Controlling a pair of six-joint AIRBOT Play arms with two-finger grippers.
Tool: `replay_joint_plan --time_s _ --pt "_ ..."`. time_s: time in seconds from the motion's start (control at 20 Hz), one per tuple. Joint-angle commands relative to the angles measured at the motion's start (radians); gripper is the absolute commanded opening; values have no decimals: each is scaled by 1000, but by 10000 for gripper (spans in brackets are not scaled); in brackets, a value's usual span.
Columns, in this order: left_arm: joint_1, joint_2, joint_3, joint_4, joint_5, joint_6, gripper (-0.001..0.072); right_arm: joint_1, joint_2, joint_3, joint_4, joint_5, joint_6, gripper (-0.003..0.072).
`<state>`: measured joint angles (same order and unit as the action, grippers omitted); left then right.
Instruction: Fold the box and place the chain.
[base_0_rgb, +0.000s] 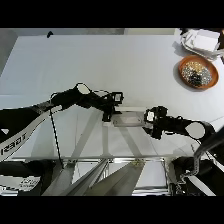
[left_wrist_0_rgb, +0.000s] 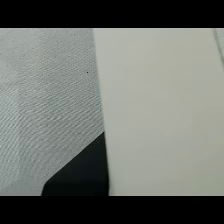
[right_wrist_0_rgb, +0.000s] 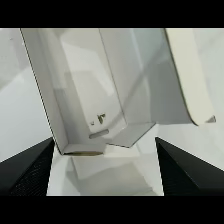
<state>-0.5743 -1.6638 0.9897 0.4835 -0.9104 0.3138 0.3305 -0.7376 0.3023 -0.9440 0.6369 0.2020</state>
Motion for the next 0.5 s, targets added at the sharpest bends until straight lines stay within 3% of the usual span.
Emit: replay_joint_plan --time_s 0.0,0.45 --pt "-1 0 0 0 1 0 12 -23 -6 1 71 6 -27 673" --pt "-1 0 0 0 1 0 12 -61 -96 2 168 14 -177 672"
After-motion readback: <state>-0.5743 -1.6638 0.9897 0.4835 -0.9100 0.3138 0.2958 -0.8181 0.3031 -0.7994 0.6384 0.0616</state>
